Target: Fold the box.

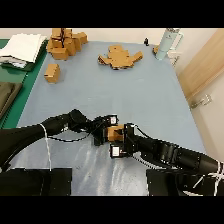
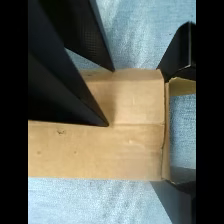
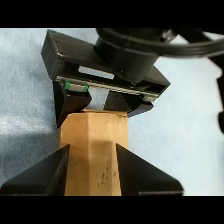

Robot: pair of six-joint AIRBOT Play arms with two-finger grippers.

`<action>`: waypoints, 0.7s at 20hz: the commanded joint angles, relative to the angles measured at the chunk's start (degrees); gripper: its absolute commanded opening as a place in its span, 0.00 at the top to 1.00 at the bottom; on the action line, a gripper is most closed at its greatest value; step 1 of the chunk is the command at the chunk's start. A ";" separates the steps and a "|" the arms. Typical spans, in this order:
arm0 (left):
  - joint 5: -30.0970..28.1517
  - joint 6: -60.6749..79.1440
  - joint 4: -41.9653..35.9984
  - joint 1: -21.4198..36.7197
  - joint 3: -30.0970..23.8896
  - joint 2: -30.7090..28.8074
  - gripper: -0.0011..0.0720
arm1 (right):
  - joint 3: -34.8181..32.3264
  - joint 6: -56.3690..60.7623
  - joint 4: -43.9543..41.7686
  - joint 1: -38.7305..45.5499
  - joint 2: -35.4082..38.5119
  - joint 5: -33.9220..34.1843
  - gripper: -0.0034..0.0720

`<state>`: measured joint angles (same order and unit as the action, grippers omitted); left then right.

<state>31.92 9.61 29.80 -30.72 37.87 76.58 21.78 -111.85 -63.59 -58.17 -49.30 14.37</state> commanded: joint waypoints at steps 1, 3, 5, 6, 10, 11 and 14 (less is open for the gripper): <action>0.00 0.00 0.02 0.00 -0.02 -0.02 0.35 | 0.07 -0.09 -0.04 0.00 -1.88 -1.49 0.35; 0.00 0.00 0.02 0.00 -0.02 -0.02 0.35 | 0.15 -0.09 -0.02 0.00 -2.86 -2.12 0.35; 0.00 0.02 0.02 0.00 -0.02 -0.02 0.35 | 0.61 -0.09 0.48 0.00 -3.56 -2.03 0.35; 0.00 0.00 0.02 0.00 -0.02 -0.02 0.35 | 0.74 -0.09 0.90 0.00 -3.61 -2.01 0.36; 0.00 0.00 0.02 0.00 -0.02 -0.02 0.35 | 0.87 -0.07 1.84 0.00 -3.50 -1.81 0.69; 0.00 0.00 0.02 0.00 -0.02 -0.02 0.35 | 0.87 -0.07 1.86 0.00 -3.50 -1.84 0.71; 0.00 0.00 0.00 0.00 -0.02 -0.02 0.35 | 0.87 -0.07 1.84 0.00 -3.48 -1.79 0.76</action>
<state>31.94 9.58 29.78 -30.72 37.87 76.58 22.59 -111.94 -62.02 -58.22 -52.73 12.47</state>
